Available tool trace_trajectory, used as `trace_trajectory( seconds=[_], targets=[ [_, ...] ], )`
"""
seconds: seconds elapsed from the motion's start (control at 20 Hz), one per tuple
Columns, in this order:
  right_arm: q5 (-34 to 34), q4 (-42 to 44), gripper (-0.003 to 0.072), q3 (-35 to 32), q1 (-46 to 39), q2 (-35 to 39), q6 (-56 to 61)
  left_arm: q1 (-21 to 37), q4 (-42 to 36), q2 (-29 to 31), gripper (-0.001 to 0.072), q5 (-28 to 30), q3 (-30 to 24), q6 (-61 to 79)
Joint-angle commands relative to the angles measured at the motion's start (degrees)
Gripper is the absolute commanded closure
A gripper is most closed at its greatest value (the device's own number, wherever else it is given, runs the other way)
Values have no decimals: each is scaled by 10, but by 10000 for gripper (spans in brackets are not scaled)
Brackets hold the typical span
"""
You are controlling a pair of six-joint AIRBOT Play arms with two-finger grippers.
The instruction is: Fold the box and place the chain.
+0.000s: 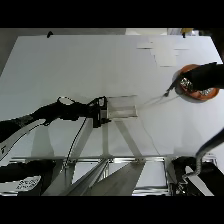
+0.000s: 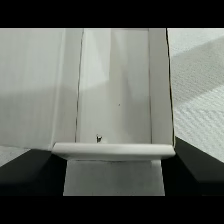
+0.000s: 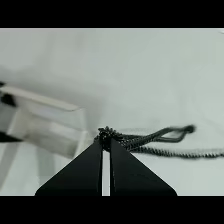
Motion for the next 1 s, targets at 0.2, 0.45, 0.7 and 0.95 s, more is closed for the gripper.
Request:
trace_trajectory(
  seconds=[0.2,0.45,0.7,0.95],
  targets=[
    [-25,19,669,0,167,15,19,0,0,0,695,0,0,0],
    [-68,19,669,-15,224,-25,19,0,0,0,695,0,0,0],
    [-66,-47,669,-17,262,-93,19,0,0,0,695,0,0,0],
    [-121,-32,669,-80,263,-122,18,0,0,0,695,0,0,0]
  ],
)
